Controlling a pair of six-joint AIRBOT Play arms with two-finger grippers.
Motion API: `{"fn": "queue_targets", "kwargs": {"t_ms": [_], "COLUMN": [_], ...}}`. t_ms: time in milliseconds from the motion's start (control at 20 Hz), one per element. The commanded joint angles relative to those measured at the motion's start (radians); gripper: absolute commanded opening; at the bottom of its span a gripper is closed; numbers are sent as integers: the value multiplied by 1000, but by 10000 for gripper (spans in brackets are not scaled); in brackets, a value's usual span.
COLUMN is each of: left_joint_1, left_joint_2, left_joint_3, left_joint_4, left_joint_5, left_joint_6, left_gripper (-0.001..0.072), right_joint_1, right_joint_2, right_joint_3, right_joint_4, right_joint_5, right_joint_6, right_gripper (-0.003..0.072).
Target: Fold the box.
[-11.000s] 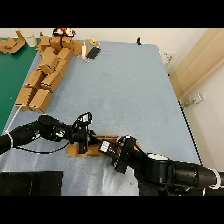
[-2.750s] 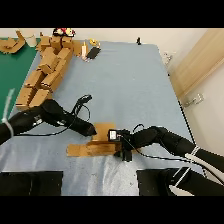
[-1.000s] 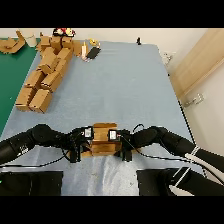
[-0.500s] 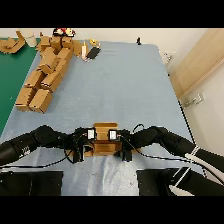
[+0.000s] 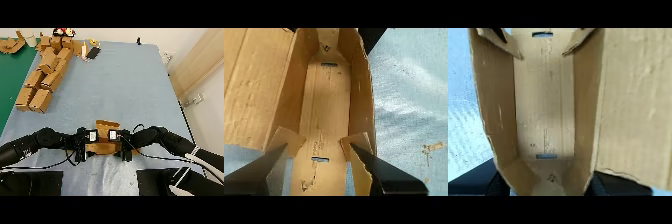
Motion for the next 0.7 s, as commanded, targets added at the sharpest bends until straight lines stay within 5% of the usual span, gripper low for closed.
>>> {"fn": "queue_targets", "kwargs": {"t_ms": [0, 300, 400, 650], "left_joint_1": [-2, -2, -2, -1], "left_joint_2": [-1, 0, 0, 0], "left_joint_3": [0, 0, 0, 0], "left_joint_4": [-4, -3, -3, -3], "left_joint_5": [8, 8, 2, -13], "left_joint_6": [0, -10, -11, -19], "left_gripper": [650, 621, 349, 306], "right_joint_1": [0, 0, 0, 0], "right_joint_2": [-1, -1, -1, -1], "right_joint_3": [-1, -1, -1, -1], "right_joint_4": [0, 0, 0, 0], "right_joint_5": [0, 0, 0, 0], "right_joint_6": [0, 0, 0, 0], "right_gripper": [537, 537, 537, 537]}}
